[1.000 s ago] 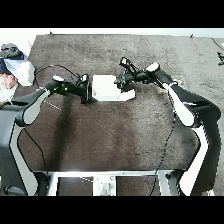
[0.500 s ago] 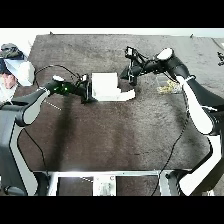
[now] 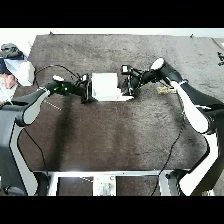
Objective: Fold the box and place the chain.
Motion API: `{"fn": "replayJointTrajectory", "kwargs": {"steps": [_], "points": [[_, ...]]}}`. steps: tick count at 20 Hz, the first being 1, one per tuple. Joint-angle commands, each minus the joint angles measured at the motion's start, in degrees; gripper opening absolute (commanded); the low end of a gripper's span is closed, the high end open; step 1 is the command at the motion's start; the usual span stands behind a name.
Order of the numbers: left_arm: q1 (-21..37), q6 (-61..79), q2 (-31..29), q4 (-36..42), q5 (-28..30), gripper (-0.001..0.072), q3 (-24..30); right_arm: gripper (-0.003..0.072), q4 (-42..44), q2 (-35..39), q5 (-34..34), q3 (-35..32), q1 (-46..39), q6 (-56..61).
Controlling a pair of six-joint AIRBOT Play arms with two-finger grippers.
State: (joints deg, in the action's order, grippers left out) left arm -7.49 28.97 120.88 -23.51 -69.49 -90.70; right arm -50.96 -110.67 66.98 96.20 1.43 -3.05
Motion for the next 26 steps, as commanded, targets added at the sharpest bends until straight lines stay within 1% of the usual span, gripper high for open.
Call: {"fn": "replayJointTrajectory", "kwargs": {"steps": [1, 3, 4, 5, 6, 8, 9, 10, 14, 15, 16, 21, 22, 23, 24, 26], "points": [[0.02, 0.00, 0.02, 0.00, 0.02, 0.0348, 0.00, 0.0444, -0.26, -1.64, -2.40, -0.50, 1.86, -1.27], [0.04, 0.00, 0.02, 0.00, 0.04, 0.0348, 0.00, 0.0443, -0.26, -1.75, -2.82, -0.50, 2.25, -1.29], [0.04, 0.00, 0.02, 0.00, 0.04, 0.0348, 0.00, 0.0408, -0.20, -1.75, -3.06, -0.50, 2.25, -1.29], [0.04, 0.00, 0.02, 0.00, 0.02, 0.0349, 0.00, 0.0290, -0.17, -1.75, -3.10, -0.50, 2.25, -1.29], [0.04, 0.00, 0.02, 0.00, 0.02, 0.0348, 0.00, 0.0265, 0.35, -1.75, -2.86, -0.50, 2.27, -1.29], [0.04, 0.00, 0.02, 0.00, 0.04, 0.0349, 0.00, 0.0256, 2.21, -1.79, -2.75, -0.50, 2.64, -1.90], [0.04, 0.00, 0.02, 0.00, 0.02, 0.0348, 0.00, 0.0119, 2.71, -1.79, -2.78, -0.50, 3.10, -3.21], [0.04, 0.00, 0.02, 0.00, 0.02, 0.0349, 0.00, 0.0099, 3.69, -1.86, -2.93, -0.50, 3.61, -4.02], [0.04, 0.00, 0.02, 0.00, 0.02, 0.0348, 0.00, 0.0105, 4.70, -2.03, -4.48, -0.50, 4.63, -4.09], [0.04, 0.00, 0.02, 0.00, 0.02, 0.0349, 0.00, 0.0199, 4.74, -2.23, -4.46, -0.50, 4.63, -4.07], [0.04, 0.00, 0.02, 0.00, 0.02, 0.0348, 0.00, 0.0238, 4.76, -2.43, -4.46, -0.50, 4.63, -4.04], [0.04, 0.00, 0.02, 0.00, 0.02, 0.0348, 0.00, 0.0240, 5.14, -2.99, -4.52, -0.50, 4.63, -4.11], [0.04, 0.00, 0.02, 0.00, 0.02, 0.0348, 0.00, 0.0277, 5.79, -2.97, -4.57, -0.50, 4.63, -4.11], [0.04, 0.00, 0.02, 0.00, 0.02, 0.0348, 0.00, 0.0517, 6.43, -3.02, -4.96, -0.50, 4.63, -4.09], [0.04, 0.00, 0.02, 0.00, 0.02, 0.0348, 0.00, 0.0574, 6.62, -3.02, -5.16, -0.50, 4.63, -4.09], [0.04, 0.00, 0.02, 0.00, 0.02, 0.0348, 0.00, 0.0576, 6.14, -3.02, -5.07, -0.50, 4.57, -4.02]]}}
